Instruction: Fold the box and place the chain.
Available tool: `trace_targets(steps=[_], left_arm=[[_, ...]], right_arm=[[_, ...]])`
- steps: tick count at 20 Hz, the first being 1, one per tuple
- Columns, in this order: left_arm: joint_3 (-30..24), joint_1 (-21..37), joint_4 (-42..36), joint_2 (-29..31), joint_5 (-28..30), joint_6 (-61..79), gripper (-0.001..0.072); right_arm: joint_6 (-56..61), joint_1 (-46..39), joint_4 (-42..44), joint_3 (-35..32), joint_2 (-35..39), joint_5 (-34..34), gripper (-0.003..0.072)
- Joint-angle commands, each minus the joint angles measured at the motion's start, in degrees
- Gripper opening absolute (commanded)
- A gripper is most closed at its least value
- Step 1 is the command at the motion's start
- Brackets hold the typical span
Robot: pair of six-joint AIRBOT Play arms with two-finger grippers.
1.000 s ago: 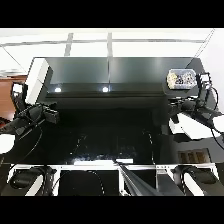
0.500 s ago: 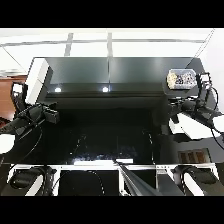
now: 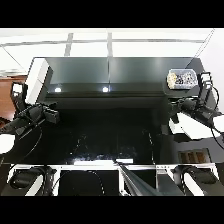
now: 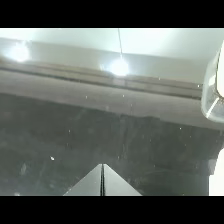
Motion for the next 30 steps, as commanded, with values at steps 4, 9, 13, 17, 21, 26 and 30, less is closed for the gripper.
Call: trace_targets(steps=[4,9,13,17,21,26,30], left_arm=[[-0.02,-0.04,-12.83,-0.04,1.88,0.02,0.0024],[-0.02,0.0,-14.56,-0.04,8.07,0.04,0.0024],[-0.02,-0.04,-16.2,-0.04,12.07,0.02,0.0025],[-0.02,-0.02,-16.04,-2.38,13.7,0.04,0.0714],[-0.02,-0.04,-16.0,-6.19,13.05,0.09,0.0714],[-0.02,-0.04,-16.0,-9.62,8.59,0.26,0.0713],[-0.02,-0.07,-16.02,-10.43,4.48,3.87,0.0696]], right_arm=[[0.02,0.04,13.62,-0.02,0.04,0.74,0.0011],[-0.02,0.02,13.31,-0.02,0.02,-1.31,0.0012],[-0.07,0.02,9.94,-0.02,-0.52,-8.04,0.0373],[-0.2,-0.13,3.17,0.04,-4.46,-13.64,0.0664],[11.37,-10.91,-6.34,6.91,-13.57,-10.67,0.0664],[26.21,-33.59,-37.55,30.32,-31.32,16.76,0.0664],[27.8,-44.33,-40.24,35.41,-37.22,25.53,0.0696]])
